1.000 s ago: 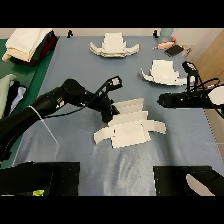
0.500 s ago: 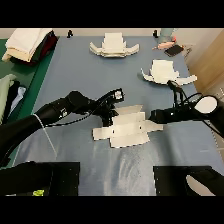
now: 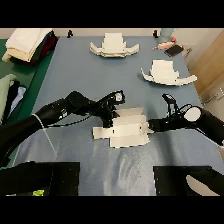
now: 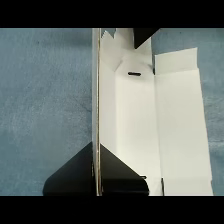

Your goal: Fold the box.

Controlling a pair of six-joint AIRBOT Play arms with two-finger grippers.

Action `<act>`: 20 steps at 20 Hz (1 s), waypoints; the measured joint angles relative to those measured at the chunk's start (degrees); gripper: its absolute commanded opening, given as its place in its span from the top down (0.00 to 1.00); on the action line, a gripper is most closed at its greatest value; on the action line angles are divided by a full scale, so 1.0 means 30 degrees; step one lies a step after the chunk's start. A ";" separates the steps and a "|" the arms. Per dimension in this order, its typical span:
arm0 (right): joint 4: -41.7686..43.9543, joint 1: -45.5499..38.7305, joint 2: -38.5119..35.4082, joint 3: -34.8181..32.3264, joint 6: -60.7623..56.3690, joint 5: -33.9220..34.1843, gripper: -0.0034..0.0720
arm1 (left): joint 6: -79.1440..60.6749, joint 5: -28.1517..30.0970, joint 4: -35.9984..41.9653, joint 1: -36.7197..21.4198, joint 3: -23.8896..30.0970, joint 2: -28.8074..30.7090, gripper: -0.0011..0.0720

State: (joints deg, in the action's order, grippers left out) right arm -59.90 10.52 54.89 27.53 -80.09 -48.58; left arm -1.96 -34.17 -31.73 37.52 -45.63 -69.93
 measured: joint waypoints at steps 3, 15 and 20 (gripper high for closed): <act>-0.0066 0.0007 0.0080 -0.0058 0.0000 0.0160 0.95 | -0.0066 -0.0138 0.0160 0.0015 0.0000 0.0000 0.97; 0.0095 0.0007 -0.1049 -0.0066 0.0000 -0.0240 0.95 | -0.1217 0.0444 0.1610 0.0685 0.1552 0.0015 0.97; 0.0168 0.0007 -0.1158 0.0437 0.0000 -0.0656 0.95 | -0.1049 -0.0321 0.1741 0.0707 0.1763 0.0022 0.97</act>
